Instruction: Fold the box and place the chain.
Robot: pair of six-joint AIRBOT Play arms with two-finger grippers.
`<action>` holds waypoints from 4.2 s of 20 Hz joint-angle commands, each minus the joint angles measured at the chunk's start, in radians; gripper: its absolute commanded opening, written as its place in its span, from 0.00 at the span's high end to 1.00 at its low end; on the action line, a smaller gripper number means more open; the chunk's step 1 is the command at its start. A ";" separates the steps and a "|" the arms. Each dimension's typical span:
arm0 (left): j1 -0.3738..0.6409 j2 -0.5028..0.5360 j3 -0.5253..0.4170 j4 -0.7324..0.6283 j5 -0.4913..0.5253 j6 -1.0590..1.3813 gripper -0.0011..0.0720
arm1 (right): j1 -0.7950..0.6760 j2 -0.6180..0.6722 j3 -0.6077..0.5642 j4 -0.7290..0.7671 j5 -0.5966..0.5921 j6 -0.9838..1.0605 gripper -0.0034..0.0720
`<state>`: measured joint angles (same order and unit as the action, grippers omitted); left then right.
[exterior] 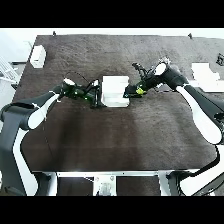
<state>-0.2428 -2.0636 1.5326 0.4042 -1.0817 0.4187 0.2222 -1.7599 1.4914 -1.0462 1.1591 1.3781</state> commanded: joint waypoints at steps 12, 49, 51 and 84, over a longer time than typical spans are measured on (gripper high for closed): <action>0.001 0.000 0.000 0.000 0.000 0.000 0.67 | 0.113 0.000 0.009 -0.257 -0.106 0.296 0.36; 0.001 0.000 0.000 -0.001 -0.001 0.000 0.67 | 0.237 -0.106 0.147 -0.615 0.058 0.670 0.65; 0.001 0.000 0.000 -0.001 -0.001 0.000 0.67 | 0.238 -0.106 0.147 -0.615 0.058 0.676 0.78; 0.001 0.000 0.000 -0.001 0.000 0.000 0.67 | -0.205 0.098 0.189 -0.451 -0.204 0.186 0.29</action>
<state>-0.2420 -2.0640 1.5326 0.4034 -1.0824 0.4187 0.1535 -1.6352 1.6787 -1.6104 1.0317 1.7058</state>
